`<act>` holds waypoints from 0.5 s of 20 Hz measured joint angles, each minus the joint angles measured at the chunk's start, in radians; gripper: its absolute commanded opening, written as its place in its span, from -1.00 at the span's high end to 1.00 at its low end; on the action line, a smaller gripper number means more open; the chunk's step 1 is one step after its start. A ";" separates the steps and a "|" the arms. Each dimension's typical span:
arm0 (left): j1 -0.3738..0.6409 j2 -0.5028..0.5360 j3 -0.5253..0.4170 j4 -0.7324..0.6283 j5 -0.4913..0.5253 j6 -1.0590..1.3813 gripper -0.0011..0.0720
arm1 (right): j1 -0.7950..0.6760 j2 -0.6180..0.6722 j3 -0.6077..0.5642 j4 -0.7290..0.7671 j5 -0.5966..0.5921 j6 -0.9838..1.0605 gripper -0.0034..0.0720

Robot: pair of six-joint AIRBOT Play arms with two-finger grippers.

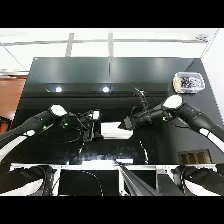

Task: Fold the box and place the chain.

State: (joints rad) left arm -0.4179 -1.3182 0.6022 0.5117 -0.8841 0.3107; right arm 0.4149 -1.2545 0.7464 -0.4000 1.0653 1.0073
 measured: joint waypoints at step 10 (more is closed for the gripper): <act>0.000 0.000 0.000 0.000 0.000 0.000 0.21 | 0.019 -0.087 -0.011 -0.044 -0.065 0.061 0.90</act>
State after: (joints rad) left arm -0.4179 -1.3182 0.6022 0.5117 -0.8837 0.3107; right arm 0.4339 -1.3411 0.7357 -0.4442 1.0004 1.0683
